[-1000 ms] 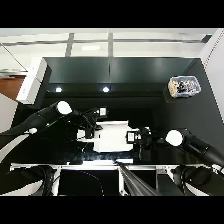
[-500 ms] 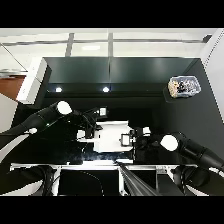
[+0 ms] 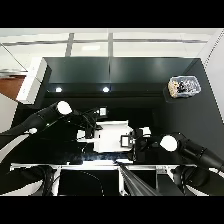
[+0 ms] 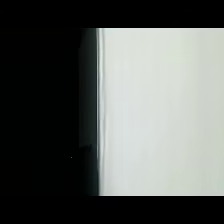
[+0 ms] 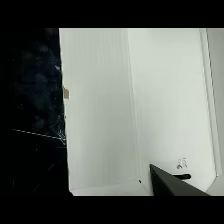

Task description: Fold the box and place the chain.

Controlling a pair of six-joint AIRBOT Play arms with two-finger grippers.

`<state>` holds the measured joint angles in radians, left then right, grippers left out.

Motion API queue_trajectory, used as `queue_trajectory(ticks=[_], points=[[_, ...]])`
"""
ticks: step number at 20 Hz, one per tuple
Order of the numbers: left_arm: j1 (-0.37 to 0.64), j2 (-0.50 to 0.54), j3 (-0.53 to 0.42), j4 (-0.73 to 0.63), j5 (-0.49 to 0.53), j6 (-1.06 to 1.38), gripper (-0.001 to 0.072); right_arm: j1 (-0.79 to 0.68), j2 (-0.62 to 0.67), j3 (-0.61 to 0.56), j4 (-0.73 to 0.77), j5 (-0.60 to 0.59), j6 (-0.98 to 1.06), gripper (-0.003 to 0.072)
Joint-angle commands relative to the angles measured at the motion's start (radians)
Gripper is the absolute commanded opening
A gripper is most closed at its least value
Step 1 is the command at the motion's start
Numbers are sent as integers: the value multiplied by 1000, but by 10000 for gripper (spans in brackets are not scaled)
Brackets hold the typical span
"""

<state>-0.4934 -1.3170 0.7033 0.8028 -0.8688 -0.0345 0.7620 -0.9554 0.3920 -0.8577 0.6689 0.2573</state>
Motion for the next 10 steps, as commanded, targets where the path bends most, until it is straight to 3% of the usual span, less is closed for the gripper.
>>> queue_trajectory(ticks=[1, 5, 10], points=[[0, -1, 0, 0, 0, 0, 28, 1, -13, -7, -15, -40, 5, 709], [0, -1, 0, 0, -6, 0, 28, 1, -24, 0, -14, -112, 61, 709], [0, -1, 0, 0, -18, 1, 28, -2, 28, 46, -84, -113, 113, 709]])
